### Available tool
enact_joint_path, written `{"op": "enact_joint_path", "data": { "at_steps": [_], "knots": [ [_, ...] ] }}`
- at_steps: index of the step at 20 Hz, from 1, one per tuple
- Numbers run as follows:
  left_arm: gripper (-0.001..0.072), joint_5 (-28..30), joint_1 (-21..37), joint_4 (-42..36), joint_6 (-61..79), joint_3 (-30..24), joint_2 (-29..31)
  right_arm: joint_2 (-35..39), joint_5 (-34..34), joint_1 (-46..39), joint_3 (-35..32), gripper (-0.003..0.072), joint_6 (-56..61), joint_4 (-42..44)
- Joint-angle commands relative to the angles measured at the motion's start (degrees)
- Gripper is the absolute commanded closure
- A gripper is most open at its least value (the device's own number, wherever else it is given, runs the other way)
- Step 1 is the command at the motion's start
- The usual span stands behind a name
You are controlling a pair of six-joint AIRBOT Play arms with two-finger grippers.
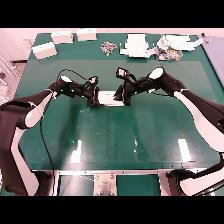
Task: Fold the box and place the chain.
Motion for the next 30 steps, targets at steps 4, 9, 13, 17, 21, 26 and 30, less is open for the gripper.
{"op": "enact_joint_path", "data": {
  "at_steps": [4,9,13,17,21,26,30],
  "knots": [
    [0.008,0.3,0.1,-0.2,-0.2,0.0,0.0,0.1,-2.5,-0.5,1.6,0.0458,0.2,-0.3],
    [0.008,0.3,0.1,-0.2,-0.2,0.0,0.0,0.5,0.0,-0.5,5.8,0.0412,0.2,0.7],
    [0.008,0.3,0.1,-0.2,-0.2,0.0,0.0,0.4,0.0,-0.5,5.8,0.0411,0.1,0.5],
    [0.008,0.3,0.1,-0.2,-0.2,0.0,0.0,0.3,0.1,-0.5,5.8,0.0255,0.0,0.2],
    [0.008,0.3,0.1,-0.2,-0.2,0.0,0.0,-0.7,0.0,-0.5,5.8,0.0289,-0.5,0.1],
    [0.008,0.3,0.1,-0.2,-0.2,0.0,0.0,-3.0,-1.2,-0.5,5.8,0.033,-1.5,0.0],
    [0.008,0.3,0.1,-0.2,-0.2,0.0,0.0,-2.9,-4.1,-0.5,7.0,0.0333,-1.5,0.2]
  ]
}}
